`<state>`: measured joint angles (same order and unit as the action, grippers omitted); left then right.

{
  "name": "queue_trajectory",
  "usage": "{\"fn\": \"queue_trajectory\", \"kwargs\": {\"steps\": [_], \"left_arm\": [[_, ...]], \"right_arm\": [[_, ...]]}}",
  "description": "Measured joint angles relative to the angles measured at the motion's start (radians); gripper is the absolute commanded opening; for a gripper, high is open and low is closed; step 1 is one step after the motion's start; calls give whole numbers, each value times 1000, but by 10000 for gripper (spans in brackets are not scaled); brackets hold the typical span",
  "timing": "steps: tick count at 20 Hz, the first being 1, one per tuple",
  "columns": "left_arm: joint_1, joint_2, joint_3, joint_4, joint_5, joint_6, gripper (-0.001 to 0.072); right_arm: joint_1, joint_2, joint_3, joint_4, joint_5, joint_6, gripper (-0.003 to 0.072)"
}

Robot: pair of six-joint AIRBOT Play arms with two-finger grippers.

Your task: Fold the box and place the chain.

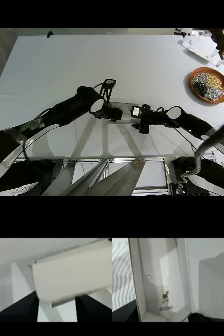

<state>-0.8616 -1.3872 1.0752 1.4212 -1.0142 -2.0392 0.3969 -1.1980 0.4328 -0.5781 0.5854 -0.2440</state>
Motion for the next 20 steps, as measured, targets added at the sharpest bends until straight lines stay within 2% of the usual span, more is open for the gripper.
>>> {"fn": "queue_trajectory", "kwargs": {"steps": [2, 4, 7, 9, 10, 11, 16, 20], "left_arm": [[14, 89, -50, 6, 19, 88, 572], [28, 191, -123, -6, 43, 230, 580], [57, 336, -257, -25, 95, 587, 580], [85, 384, -322, -63, 116, 855, 580], [102, 388, -341, -93, 129, 980, 599], [122, 378, -357, -138, 135, 1110, 703], [269, 198, -388, -413, 158, 1619, 701], [336, 80, -393, -532, 151, 1866, 705]], "right_arm": [[0, 0, 0, 0, 0, 0, 252], [0, 0, 0, 0, 0, 0, 252], [0, 0, 0, 0, 0, 0, 252], [0, 0, 0, 0, 0, 0, 252], [0, 0, 0, 0, 1, 0, 252], [0, 0, 0, 0, 1, 0, 252], [0, 0, 0, -1, 1, 0, 252], [0, 0, 0, -1, 1, 0, 252]]}}
